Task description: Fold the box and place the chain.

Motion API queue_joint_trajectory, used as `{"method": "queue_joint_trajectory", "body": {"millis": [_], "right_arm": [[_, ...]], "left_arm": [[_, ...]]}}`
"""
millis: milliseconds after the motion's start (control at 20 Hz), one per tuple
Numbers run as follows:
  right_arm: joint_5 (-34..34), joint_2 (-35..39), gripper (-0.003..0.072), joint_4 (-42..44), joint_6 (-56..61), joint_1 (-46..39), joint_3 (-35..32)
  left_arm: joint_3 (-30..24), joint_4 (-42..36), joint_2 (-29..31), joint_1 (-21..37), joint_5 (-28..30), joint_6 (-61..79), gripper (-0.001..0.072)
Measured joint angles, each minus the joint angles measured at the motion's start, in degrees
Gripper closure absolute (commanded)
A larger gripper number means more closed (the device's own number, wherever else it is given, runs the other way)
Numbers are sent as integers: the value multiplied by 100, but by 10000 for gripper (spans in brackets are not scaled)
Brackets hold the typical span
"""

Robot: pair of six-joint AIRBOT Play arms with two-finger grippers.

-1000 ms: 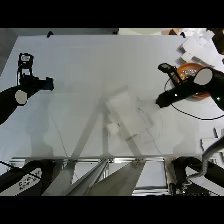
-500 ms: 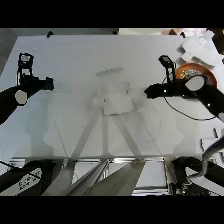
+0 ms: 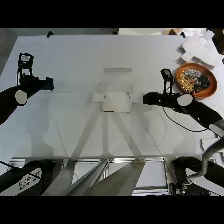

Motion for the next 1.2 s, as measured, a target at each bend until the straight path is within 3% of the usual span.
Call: {"method": "queue_joint_trajectory", "body": {"millis": [850, 900, 950, 1000, 1200], "right_arm": [[-203, 0, 674, 70, -26, 85, -70], [-203, 0, 674, 70, -26, 85, -70], [-203, 0, 674, 70, -28, 85, -70], [-203, 0, 674, 70, -28, 85, -70], [-203, 0, 674, 70, -28, 85, -70]], "left_arm": [[2, -70, 0, 0, -24, -13, 16], [2, -138, 0, 0, -83, -13, 49], [2, -236, 0, 0, -173, -15, 159], [2, -299, 0, 0, -267, -13, 204], [2, -455, 4, -140, -678, 284, 197]]}}
